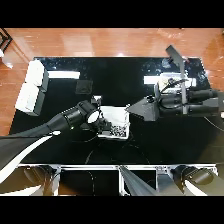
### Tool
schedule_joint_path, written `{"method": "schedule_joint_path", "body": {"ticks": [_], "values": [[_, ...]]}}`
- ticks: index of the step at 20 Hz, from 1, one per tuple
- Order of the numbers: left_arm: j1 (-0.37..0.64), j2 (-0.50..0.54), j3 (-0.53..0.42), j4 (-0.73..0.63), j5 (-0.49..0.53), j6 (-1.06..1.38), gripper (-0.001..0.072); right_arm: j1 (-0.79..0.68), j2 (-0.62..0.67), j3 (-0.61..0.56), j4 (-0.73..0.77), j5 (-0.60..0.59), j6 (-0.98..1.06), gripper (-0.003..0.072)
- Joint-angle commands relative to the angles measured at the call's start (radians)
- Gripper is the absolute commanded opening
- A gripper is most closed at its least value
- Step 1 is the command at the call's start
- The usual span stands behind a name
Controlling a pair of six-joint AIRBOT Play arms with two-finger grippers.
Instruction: Fold the box and place the chain.
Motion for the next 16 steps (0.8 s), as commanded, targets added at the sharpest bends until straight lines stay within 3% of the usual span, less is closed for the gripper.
{"method": "schedule_joint_path", "body": {"ticks": [1, 10, 13, 16], "values": [[-0.001, 0.0, 0.0, 0.0, 0.0, 0.0, 0.0023, 0.033, -0.011, -0.005, -0.008, -0.081, 0.01, 0.0018], [-0.001, 0.0, 0.0, 0.0, 0.0, 0.0, 0.0023, 0.032, -0.012, 0.316, -0.01, -0.074, -0.006, 0.0018], [-0.001, 0.0, 0.0, -0.001, 0.0, 0.0, 0.0023, 0.033, -0.014, 0.335, -0.07, 0.005, 0.01, 0.0018], [-0.001, 0.0, 0.0, -0.001, 0.0, 0.0, 0.0023, 0.036, -0.015, 0.265, -0.147, 0.071, 0.049, 0.0018]]}}
